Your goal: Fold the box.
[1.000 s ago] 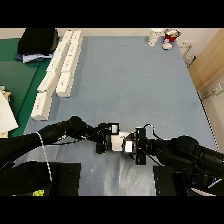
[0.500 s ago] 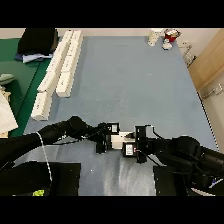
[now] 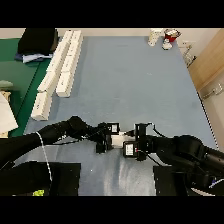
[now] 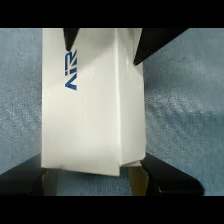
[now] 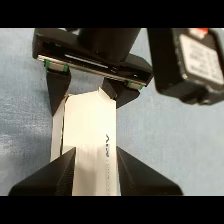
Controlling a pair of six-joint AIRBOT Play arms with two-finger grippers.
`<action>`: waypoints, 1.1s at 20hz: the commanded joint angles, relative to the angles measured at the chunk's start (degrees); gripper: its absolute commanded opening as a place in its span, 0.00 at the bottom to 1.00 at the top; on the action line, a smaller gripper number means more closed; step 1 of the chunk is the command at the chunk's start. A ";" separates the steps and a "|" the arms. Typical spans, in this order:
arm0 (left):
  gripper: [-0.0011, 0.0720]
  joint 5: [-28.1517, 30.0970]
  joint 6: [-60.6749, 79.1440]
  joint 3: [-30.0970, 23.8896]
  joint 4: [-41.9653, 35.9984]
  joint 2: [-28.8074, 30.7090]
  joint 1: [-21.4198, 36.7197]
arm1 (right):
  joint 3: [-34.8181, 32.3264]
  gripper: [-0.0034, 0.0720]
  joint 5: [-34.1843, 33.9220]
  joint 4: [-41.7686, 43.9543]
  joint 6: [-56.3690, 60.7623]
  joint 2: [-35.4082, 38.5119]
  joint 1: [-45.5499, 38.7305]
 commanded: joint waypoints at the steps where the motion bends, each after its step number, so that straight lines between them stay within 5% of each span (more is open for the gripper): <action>1: 0.65 -0.02 0.00 0.02 0.02 0.00 0.00 | 0.33 0.53 0.04 -1.88 0.81 -0.07 -0.20; 4: 0.65 -0.02 0.00 0.02 0.02 0.00 0.00 | 0.33 0.42 0.04 -2.86 1.57 -1.16 -1.46; 17: 0.65 -0.02 0.00 0.02 0.02 0.00 0.00 | 0.22 0.42 -3.15 5.60 1.49 -1.73 -1.42; 19: 0.65 -0.02 0.00 0.02 0.02 0.00 0.00 | 0.20 0.25 -3.74 5.60 1.49 -1.75 -1.44; 22: 0.65 -0.02 0.00 0.02 0.02 0.00 0.00 | 0.20 0.26 -3.87 5.62 1.49 -1.73 -1.42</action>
